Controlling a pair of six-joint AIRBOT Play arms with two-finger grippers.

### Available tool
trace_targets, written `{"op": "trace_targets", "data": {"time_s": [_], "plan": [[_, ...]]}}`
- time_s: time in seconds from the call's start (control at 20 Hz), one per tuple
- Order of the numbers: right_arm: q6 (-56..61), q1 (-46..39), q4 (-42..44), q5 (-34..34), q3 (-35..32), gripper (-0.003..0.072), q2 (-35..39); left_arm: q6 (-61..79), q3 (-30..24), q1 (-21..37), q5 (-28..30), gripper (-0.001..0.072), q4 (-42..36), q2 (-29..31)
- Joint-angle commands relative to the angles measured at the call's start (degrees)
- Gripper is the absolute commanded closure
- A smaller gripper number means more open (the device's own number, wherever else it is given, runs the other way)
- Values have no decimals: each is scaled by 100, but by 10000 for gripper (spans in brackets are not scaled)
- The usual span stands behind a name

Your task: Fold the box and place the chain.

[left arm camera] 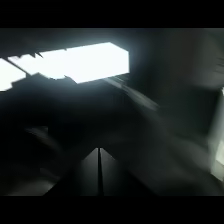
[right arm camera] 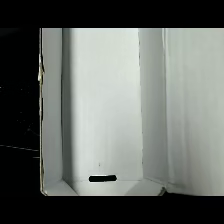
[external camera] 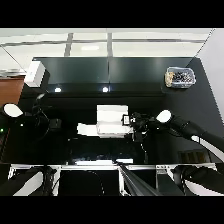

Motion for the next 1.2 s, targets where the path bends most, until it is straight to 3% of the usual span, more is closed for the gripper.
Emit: {"op": "trace_targets", "data": {"time_s": [0.0, 0.15, 0.4, 0.5, 0.9, 1.05, 1.15], "plan": [[0, 4, 2, 4, 0, 504, -2, 1346, -398, 940, -1080, 684, -2736, -815], [0, 4, 2, 4, 0, 504, -2, 1338, -391, 684, -444, 685, -2653, -1180], [0, 4, 2, 4, 0, 504, -2, 1231, -387, -566, 756, 684, -2625, -1217], [0, 4, 2, 4, 0, 504, -2, 1233, -323, -1019, 922, 684, -2627, -1233], [0, 4, 2, 4, 0, 504, -2, 1237, -175, -1344, 595, 683, -2459, -1429], [0, 4, 2, 4, 0, 504, -2, 1650, -48, -1344, 92, 683, -2691, -1648], [0, 4, 2, 4, 0, 504, -2, 2339, 127, -1342, -564, 671, -2883, -1687]]}}
